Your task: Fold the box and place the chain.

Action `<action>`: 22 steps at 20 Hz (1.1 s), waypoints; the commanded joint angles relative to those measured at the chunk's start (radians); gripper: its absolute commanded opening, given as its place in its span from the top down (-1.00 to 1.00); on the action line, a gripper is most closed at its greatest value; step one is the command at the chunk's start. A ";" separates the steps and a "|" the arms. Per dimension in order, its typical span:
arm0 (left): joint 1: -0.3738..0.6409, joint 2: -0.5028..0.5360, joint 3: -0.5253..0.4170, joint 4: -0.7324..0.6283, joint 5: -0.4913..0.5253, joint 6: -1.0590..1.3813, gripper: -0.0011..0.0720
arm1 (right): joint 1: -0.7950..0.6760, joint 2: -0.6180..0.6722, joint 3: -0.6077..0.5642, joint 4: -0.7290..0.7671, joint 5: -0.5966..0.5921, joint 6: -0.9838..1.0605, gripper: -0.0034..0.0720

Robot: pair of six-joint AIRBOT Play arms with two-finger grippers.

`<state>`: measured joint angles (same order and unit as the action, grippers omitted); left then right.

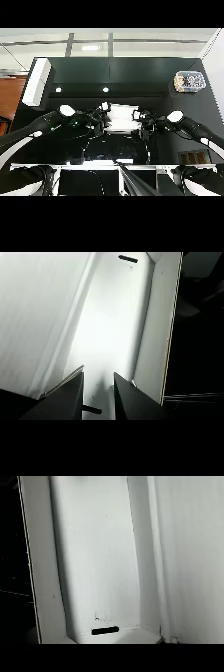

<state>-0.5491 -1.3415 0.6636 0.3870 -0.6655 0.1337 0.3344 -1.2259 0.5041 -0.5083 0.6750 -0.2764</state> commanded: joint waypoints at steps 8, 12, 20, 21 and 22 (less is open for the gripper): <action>0.145 0.180 0.000 0.254 -0.067 -0.285 0.90 | 0.000 -0.001 0.001 0.000 0.002 -0.001 0.31; 0.385 0.283 0.000 0.390 -0.159 -0.622 0.90 | 0.000 -0.001 0.001 0.000 0.002 -0.001 0.31; 0.648 0.066 -0.026 0.333 -0.455 -1.333 0.90 | 0.000 -0.001 0.001 0.000 0.002 -0.001 0.31; 0.638 0.014 -0.025 0.333 -0.478 -1.333 0.90 | 0.000 -0.001 0.001 0.000 0.002 -0.001 0.31; 0.621 -0.029 -0.025 0.330 -0.481 -1.333 0.91 | 0.000 -0.001 0.001 0.000 0.002 -0.001 0.31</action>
